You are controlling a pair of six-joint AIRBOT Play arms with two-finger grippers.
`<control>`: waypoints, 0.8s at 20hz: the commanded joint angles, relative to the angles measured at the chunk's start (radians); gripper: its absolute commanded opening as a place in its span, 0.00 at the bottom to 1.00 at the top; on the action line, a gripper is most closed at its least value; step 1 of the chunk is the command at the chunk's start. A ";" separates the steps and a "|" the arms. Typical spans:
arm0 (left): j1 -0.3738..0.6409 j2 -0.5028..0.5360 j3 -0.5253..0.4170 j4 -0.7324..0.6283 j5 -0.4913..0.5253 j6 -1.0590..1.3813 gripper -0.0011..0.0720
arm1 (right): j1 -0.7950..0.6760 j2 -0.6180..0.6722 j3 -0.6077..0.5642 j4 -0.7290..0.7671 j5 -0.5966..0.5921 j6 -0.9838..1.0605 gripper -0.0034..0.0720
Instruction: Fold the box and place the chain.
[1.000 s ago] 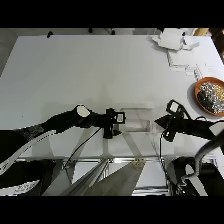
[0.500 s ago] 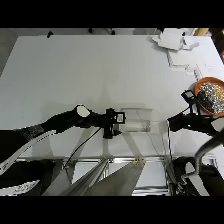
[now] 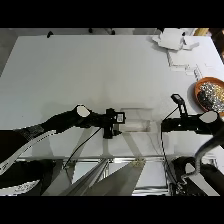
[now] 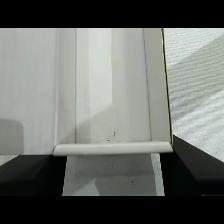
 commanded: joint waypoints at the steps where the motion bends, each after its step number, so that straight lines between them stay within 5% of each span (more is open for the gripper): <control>1: 0.000 0.001 0.000 0.000 0.000 0.000 0.39 | 0.053 -0.015 0.001 0.047 0.042 -0.009 0.08; 7: 0.000 0.001 0.000 0.000 0.000 0.000 0.39 | 0.057 0.108 0.001 0.090 0.082 -0.008 0.19; 9: 0.000 0.001 0.000 0.000 0.000 0.000 0.39 | 0.058 0.142 0.001 0.121 0.104 -0.008 0.37; 16: 0.000 0.001 0.000 0.000 0.000 0.000 0.39 | 0.058 0.153 0.001 0.199 0.113 -0.008 0.43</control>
